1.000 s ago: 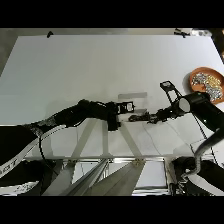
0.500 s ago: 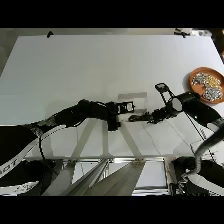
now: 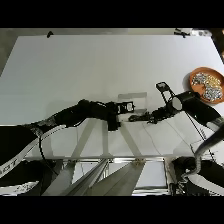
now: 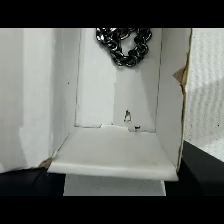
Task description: Fold the box and place the chain.
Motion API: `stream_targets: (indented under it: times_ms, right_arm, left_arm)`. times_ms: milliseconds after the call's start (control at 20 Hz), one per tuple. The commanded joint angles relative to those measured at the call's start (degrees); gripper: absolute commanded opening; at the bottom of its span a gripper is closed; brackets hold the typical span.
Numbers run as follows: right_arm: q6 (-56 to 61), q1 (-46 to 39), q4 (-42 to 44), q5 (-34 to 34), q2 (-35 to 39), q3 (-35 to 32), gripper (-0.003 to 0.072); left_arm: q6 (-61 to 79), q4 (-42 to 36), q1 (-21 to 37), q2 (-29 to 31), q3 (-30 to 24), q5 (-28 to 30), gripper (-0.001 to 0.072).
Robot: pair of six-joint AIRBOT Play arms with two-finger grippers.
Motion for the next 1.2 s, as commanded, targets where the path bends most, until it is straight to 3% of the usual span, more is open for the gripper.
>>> stream_targets:
  times_ms: [0, 350, 650, 900, 1150]
  right_arm:
    - [-0.1, 0.0, -0.1, 3.0, 1.4, 0.0, 0.0013]
    - [-0.1, 0.0, -0.1, 4.6, 11.3, 0.0, 0.0013]
    - [-0.2, 0.0, 2.5, 4.0, 25.6, 1.4, 0.0013]
    - [-6.0, 0.0, 16.9, -2.0, 35.3, 4.6, 0.0015]
    - [-11.4, 0.0, 28.9, -3.1, 36.2, 5.1, 0.0015]
  left_arm:
    - [0.0, 0.0, 0.0, 0.0, 0.0, 0.0, 0.0345]
    - [0.0, 0.0, 0.0, 0.0, 0.0, 0.0, 0.0345]
    - [0.0, 0.0, 0.0, 0.0, 0.0, 0.0, 0.0345]
    - [0.0, 0.0, 0.0, 0.0, 0.0, 0.0, 0.0345]
    - [0.0, 0.0, 0.0, 0.0, 0.0, 0.0, 0.0345]
